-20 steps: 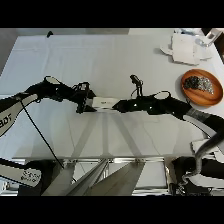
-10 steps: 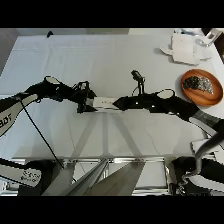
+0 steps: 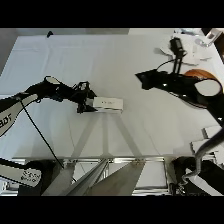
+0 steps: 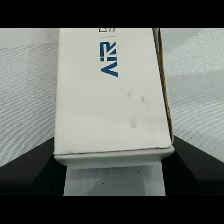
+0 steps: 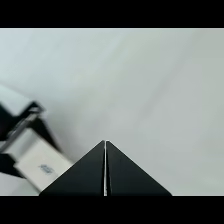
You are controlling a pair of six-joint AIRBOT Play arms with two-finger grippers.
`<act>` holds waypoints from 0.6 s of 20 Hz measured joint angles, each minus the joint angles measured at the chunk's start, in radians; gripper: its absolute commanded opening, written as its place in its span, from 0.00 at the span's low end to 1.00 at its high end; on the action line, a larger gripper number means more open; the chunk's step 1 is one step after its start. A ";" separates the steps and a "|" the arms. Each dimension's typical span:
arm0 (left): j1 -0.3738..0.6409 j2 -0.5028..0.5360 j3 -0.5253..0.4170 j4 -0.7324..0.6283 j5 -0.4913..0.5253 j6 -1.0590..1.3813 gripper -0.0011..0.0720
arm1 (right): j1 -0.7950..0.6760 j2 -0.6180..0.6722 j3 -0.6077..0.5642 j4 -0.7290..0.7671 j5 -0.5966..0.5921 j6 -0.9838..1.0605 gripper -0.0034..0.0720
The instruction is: Fold the box and place the chain.
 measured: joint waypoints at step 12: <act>0.000 0.000 0.000 0.001 0.000 0.001 0.22 | -0.145 0.119 0.004 -0.892 0.467 0.499 0.06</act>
